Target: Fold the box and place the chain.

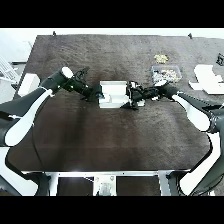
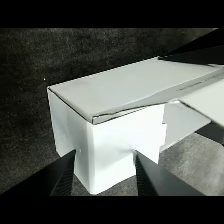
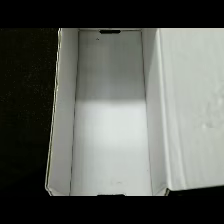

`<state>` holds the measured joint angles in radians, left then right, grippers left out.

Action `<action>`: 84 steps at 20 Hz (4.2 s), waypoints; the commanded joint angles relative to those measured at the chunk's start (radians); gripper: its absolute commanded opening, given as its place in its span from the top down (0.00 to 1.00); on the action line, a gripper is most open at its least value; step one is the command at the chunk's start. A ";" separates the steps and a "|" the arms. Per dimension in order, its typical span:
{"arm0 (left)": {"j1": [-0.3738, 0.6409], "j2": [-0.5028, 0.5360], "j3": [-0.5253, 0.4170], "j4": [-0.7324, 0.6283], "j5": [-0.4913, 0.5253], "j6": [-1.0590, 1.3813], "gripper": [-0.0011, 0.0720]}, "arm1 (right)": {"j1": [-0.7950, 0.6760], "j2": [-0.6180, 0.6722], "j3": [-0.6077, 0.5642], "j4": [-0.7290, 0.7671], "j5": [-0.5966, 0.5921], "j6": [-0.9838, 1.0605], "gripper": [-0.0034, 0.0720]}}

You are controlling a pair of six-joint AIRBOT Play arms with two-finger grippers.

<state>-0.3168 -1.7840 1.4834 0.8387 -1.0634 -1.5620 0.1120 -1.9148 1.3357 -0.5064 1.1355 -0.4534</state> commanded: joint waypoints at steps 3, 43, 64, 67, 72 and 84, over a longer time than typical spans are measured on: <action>-0.047 0.001 0.055 0.161 0.011 -0.120 0.40 | 0.000 0.000 0.000 0.000 0.000 0.000 0.18; -0.217 -0.255 0.498 0.639 -0.384 -0.349 0.42 | 0.000 0.000 0.000 0.000 0.000 0.000 0.18; -0.263 -0.282 0.537 0.756 -0.418 -0.323 0.77 | 0.000 0.000 0.000 0.000 0.000 0.000 0.18; -0.263 -0.283 0.537 0.756 -0.412 -0.322 0.96 | 0.000 0.000 0.000 0.000 0.000 0.000 0.18; -0.263 -0.293 0.539 0.753 -0.420 -0.322 0.96 | 0.000 0.000 0.000 0.000 0.000 0.000 0.18; -0.263 -0.293 0.539 0.752 -0.417 -0.406 0.96 | 0.000 0.000 0.000 0.000 0.000 0.000 0.18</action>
<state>-0.5789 -2.0758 2.0224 1.5917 -1.4811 -1.9388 0.1120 -1.9156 1.3357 -0.5064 1.1355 -0.4549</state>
